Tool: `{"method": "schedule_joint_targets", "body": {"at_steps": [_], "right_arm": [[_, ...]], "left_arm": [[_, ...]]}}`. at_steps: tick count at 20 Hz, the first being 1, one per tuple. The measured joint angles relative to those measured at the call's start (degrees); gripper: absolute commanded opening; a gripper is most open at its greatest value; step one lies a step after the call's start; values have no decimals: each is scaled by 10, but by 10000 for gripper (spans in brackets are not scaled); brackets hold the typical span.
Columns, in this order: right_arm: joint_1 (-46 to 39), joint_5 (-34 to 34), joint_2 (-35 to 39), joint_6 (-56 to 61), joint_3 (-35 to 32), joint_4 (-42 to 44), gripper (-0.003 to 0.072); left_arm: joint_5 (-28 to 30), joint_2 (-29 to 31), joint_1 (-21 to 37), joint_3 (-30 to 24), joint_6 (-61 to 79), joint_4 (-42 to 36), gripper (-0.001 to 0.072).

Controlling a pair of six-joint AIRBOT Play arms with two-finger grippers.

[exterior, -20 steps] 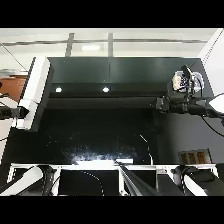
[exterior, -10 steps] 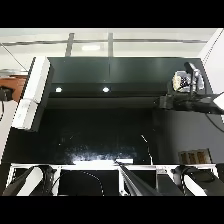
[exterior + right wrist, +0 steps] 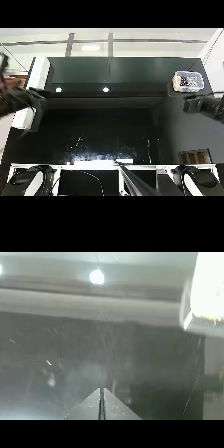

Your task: Fold the box and place the chain.

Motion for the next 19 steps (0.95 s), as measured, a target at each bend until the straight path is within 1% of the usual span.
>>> {"method": "schedule_joint_targets", "body": {"at_steps": [1,3,6,11,19], "right_arm": [[-1,-17,7,7,-34,-3,39],[-2,-52,17,15,-85,-4,38],[-2,-82,24,22,-121,-5,38],[-2,-98,27,25,-138,-6,38],[-2,-102,27,26,-142,-7,38]], "left_arm": [[15,18,-12,-33,-11,6,29],[35,48,-25,-78,-26,21,31],[58,80,-32,-108,-35,35,32],[72,100,-37,-123,-42,43,32],[75,104,-38,-126,-43,44,32]]}}
